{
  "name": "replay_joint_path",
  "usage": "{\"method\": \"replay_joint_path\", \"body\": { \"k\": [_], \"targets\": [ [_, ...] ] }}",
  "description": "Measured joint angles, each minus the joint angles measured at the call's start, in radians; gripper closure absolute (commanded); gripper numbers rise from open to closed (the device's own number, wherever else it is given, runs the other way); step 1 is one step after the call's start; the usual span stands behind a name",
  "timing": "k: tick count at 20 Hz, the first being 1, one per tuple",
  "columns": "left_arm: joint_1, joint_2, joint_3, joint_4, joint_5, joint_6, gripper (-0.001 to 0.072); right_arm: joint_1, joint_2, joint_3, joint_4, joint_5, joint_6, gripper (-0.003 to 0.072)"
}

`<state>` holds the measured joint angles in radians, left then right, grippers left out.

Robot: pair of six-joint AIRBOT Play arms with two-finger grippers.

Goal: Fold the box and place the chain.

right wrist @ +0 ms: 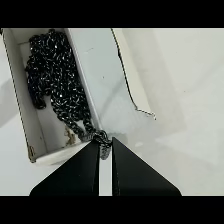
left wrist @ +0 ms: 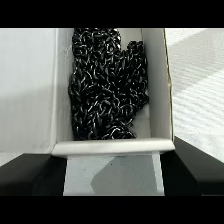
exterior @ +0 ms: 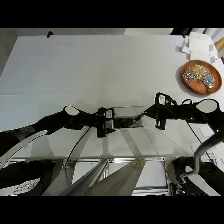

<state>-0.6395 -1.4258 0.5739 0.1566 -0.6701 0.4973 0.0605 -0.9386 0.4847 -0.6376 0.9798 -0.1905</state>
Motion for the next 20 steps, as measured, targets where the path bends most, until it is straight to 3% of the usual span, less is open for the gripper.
{"method": "replay_joint_path", "body": {
  "k": [12,20],
  "targets": [
    [0.0,0.0,0.0,0.0,0.0,0.0,0.0397,0.004,0.0,0.0,0.029,0.0,0.0,0.0672],
    [0.0,0.0,0.0,0.0,0.0,0.0,0.0397,0.108,0.0,0.0,0.085,-0.021,0.0,0.0672]
  ]
}}
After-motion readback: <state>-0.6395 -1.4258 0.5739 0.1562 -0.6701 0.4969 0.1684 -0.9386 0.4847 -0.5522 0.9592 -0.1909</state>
